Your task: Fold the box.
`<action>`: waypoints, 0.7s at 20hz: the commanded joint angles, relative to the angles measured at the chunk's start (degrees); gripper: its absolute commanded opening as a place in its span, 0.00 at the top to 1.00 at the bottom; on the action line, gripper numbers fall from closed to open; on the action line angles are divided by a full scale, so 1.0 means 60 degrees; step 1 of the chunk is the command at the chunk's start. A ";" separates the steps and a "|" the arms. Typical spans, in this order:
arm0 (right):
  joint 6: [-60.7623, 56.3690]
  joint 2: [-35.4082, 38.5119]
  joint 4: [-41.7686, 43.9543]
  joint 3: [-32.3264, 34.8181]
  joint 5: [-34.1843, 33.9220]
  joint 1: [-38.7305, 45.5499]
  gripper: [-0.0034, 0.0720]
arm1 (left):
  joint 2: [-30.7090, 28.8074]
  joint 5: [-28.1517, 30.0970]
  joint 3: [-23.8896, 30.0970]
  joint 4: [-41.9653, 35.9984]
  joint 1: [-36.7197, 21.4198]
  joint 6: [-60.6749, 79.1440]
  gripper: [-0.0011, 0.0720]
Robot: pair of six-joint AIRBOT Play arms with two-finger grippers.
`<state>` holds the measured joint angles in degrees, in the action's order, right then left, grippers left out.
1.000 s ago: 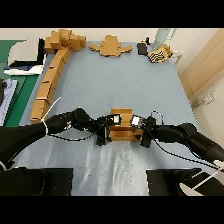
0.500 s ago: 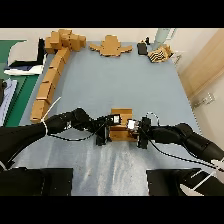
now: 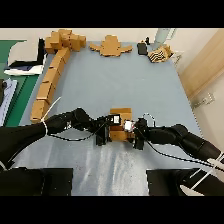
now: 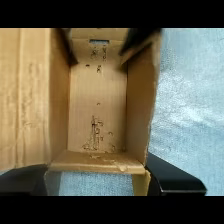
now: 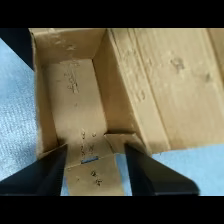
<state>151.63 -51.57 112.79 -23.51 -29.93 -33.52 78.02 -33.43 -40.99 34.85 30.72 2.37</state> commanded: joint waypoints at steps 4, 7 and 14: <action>-0.0015 -0.0200 0.0007 0.0004 0.0091 -0.0022 0.11 | -0.0004 0.0000 -0.0004 -0.0029 0.0000 -0.0011 0.54; -0.0597 0.0015 -0.0412 -0.0007 -0.0273 -0.0011 0.42 | -0.0004 0.0000 -0.0004 -0.0029 0.0000 -0.0015 0.54; -0.9056 0.2014 -0.7566 -0.0397 -0.4386 0.0193 0.91 | -0.0004 0.0000 -0.0004 -0.0029 0.0000 -0.0011 0.54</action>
<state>117.71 -44.05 84.49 -25.34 -45.87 -33.21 78.02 -33.45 -40.99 34.50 30.72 2.17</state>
